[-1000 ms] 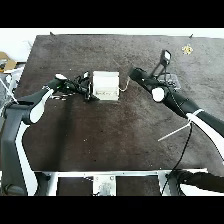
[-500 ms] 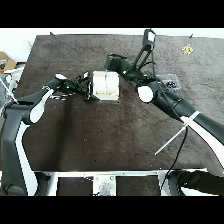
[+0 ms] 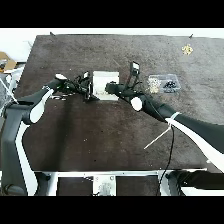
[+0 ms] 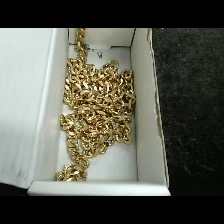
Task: Fold the box and place the chain.
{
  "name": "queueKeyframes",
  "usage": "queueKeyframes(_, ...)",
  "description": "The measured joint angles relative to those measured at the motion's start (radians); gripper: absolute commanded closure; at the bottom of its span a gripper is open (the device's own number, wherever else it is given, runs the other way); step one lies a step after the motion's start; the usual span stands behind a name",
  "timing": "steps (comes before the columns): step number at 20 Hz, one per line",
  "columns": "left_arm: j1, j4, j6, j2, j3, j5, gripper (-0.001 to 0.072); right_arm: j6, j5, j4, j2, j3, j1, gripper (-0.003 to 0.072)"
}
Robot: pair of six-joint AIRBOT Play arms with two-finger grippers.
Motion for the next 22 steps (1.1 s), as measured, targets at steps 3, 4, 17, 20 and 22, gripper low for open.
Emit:
queueKeyframes(3,0.0,0.0,0.0,0.0,0.0,0.0,0.0435,-0.003,0.042,-0.039,0.053,-0.066,-0.098,0.0429)
queueKeyframes(4,0.0,0.0,0.0,0.0,0.0,0.0,0.0435,-0.003,0.053,-0.047,0.067,-0.094,-0.143,0.0429)
queueKeyframes(17,0.0,0.0,0.0,0.0,0.0,0.0,0.0435,0.005,-0.037,0.047,-0.037,-0.182,-0.46,0.0428)
queueKeyframes(20,0.0,0.0,0.0,0.0,0.0,0.0,0.0435,0.006,-0.052,0.074,-0.098,-0.127,-0.446,0.0429)
queueKeyframes(22,0.0,0.0,0.0,0.0,0.0,0.0,0.0435,0.006,-0.057,0.09,-0.13,-0.099,-0.432,0.043)
